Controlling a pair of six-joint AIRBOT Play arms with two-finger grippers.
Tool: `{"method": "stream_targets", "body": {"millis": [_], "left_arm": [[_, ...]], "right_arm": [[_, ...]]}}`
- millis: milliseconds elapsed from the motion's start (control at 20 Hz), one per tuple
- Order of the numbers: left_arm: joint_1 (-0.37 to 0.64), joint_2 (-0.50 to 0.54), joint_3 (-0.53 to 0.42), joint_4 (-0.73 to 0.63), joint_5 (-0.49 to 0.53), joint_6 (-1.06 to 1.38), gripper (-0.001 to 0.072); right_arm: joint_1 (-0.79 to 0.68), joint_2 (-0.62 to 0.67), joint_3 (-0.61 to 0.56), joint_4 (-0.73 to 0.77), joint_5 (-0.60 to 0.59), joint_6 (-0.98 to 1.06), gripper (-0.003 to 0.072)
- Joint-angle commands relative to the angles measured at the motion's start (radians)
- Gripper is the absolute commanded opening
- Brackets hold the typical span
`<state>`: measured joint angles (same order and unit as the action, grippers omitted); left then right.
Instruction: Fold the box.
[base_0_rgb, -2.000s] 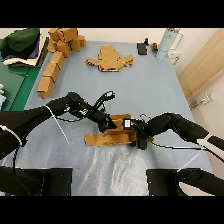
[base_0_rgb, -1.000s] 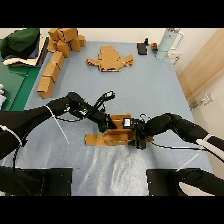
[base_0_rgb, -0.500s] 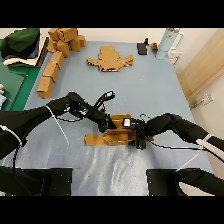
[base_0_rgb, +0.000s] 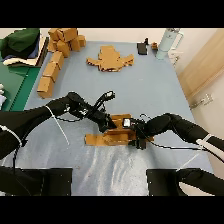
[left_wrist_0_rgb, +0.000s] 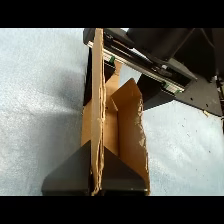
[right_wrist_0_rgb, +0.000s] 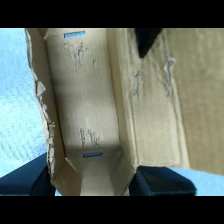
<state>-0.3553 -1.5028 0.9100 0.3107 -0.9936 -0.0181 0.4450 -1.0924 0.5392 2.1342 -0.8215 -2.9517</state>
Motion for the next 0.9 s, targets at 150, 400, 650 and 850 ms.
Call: {"method": "stream_targets", "body": {"millis": [150, 400, 650, 850], "left_arm": [[0.0, 0.0, 0.001, 0.0, -0.002, -0.009, 0.0016], [0.0, 0.001, 0.001, 0.0, 0.0, -0.009, 0.0123], [0.002, 0.008, 0.001, 0.011, 0.014, -0.074, 0.0314], [0.04, 0.079, 0.003, 0.145, 0.01, -0.352, 0.0695]], "right_arm": [[0.0, 0.001, 0.0, 0.0, 0.001, 0.0, 0.0547], [0.0, 0.001, 0.0, 0.0, 0.001, 0.0, 0.0547], [0.0, 0.001, 0.0, 0.0, 0.001, 0.0, 0.0547], [0.0, 0.001, 0.0, 0.0, 0.001, 0.0, 0.0547]]}}
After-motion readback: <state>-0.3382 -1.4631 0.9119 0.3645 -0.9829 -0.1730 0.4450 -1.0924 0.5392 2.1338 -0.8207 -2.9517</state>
